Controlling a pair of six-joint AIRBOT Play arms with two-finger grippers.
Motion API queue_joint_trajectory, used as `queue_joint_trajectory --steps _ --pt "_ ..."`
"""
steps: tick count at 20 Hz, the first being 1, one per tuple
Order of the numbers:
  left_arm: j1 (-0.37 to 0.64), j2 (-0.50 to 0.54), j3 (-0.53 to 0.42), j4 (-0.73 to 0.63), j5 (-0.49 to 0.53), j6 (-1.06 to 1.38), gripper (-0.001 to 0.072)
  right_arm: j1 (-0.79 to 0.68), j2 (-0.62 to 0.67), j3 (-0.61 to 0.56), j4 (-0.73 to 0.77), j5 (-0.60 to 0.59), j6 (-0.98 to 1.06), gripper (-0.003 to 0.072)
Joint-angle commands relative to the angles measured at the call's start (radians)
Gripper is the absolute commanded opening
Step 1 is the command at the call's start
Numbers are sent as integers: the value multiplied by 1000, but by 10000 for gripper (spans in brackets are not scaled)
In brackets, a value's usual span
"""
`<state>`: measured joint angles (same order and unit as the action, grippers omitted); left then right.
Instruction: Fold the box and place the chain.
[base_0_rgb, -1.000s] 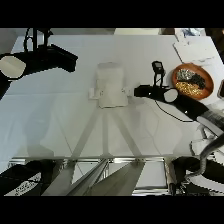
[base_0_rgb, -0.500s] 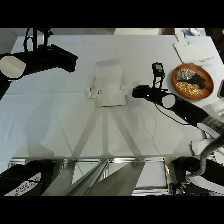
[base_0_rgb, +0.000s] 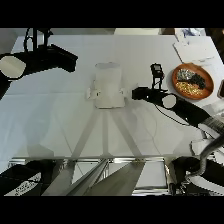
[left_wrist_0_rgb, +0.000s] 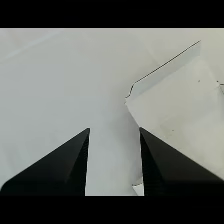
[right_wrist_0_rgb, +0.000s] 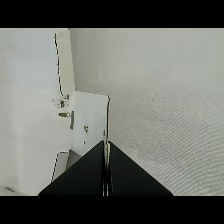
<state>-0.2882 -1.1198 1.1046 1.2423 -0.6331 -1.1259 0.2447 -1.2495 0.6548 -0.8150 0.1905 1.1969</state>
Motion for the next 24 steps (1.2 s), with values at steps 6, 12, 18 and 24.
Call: queue_joint_trajectory --steps 6,12,18,24 --pt "0 -1 0 0 0 0 339 1 1 0 0 4 0 10" --pt "1 0 0 -143 -19 1 338 1 1 0 0 4 0 10" --pt "64 -67 2 -150 -66 1 339 1 1 0 0 4 0 10" --pt "188 -298 248 -153 -552 71 348 1 1 0 0 4 0 10"
